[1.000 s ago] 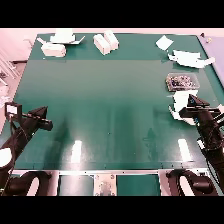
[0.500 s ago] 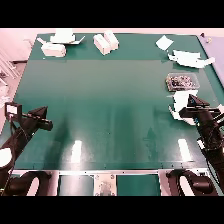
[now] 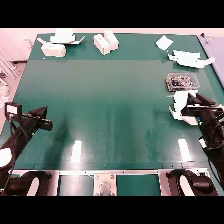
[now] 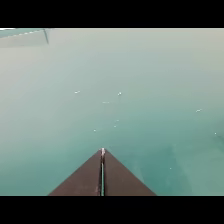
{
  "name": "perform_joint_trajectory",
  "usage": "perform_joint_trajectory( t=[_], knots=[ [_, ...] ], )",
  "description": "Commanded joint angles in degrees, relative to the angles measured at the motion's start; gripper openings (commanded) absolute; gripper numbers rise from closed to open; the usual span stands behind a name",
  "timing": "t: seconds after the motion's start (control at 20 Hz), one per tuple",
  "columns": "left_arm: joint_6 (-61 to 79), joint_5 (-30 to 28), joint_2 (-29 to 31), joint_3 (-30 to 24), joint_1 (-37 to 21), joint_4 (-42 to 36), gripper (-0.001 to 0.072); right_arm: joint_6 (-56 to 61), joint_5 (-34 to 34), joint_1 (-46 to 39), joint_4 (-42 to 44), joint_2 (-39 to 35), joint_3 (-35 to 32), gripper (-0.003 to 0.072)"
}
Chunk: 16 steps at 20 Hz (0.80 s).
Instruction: Fold the box and place the chain.
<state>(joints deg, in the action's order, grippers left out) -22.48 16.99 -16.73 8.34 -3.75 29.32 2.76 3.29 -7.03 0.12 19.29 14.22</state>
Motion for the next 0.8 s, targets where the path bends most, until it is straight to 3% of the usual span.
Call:
perform_joint_trajectory(
  t=[0.0,0.2,0.4,0.45,0.75],
  knots=[
    [0.0,0.0,0.0,0.0,0.0,0.0,0.0023,-0.4,-0.9,-6.7,-1.9,4.1,5.2,0.0311],
    [0.0,0.0,0.0,0.0,0.0,0.0,0.0023,6.2,12.9,-21.6,-5.7,17.1,13.7,0.0311],
    [0.0,0.0,0.0,0.0,0.0,0.0,0.0023,42.5,37.3,-37.8,-41.6,34.1,25.7,0.0312],
    [0.0,0.0,0.0,0.0,0.0,0.0,0.0023,47.1,43.5,-41.4,-48.0,38.6,29.9,0.0312],
    [0.0,0.0,0.0,0.0,0.0,0.0,0.0023,51.3,60.9,-53.0,-58.5,52.8,51.4,0.0312]
  ],
)
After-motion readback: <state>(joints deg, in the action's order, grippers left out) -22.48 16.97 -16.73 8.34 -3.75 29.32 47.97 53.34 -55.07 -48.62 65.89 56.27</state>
